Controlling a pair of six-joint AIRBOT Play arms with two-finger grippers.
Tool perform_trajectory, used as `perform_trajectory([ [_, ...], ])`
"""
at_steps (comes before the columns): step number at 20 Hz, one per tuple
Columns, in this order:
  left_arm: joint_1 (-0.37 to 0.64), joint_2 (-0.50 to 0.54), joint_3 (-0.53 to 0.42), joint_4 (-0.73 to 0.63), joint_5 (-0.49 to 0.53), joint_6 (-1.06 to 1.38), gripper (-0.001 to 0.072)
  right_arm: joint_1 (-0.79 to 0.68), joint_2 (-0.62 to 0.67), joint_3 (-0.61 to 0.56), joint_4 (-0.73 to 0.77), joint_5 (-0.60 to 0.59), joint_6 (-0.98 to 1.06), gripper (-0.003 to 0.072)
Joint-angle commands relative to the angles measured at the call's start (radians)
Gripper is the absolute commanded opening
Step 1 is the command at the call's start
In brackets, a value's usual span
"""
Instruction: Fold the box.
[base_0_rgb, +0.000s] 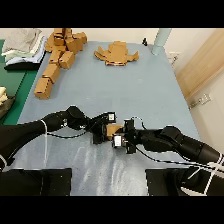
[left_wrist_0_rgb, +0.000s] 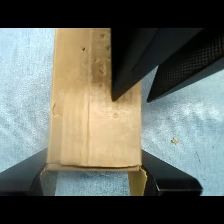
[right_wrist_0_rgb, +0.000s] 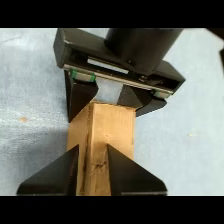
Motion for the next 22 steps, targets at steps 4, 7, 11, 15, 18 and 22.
perform_trajectory([
  [4,0.0,0.0,0.0,0.0,0.0,0.0,0.0523,0.001,0.002,0.001,0.011,-0.015,0.0,0.027],
  [7,0.0,0.0,0.0,0.0,0.0,0.0,0.0523,0.0,0.058,0.001,0.007,-0.009,0.001,0.027],
  [11,0.0,0.0,0.0,0.0,0.0,0.0,0.0523,-0.013,0.092,0.0,-0.031,-0.017,0.053,0.0071],
  [15,0.0,0.0,0.0,0.0,0.0,0.0,0.0523,-0.013,0.072,0.0,-0.043,-0.019,0.08,0.0004],
  [18,0.0,0.0,0.0,0.0,0.0,0.0,0.0523,-0.013,0.051,0.0,-0.041,-0.02,0.08,0.0004],
  [22,0.0,0.0,0.0,0.0,0.0,0.0,0.0523,-0.012,0.029,0.0,-0.041,-0.022,0.08,0.0004],
])
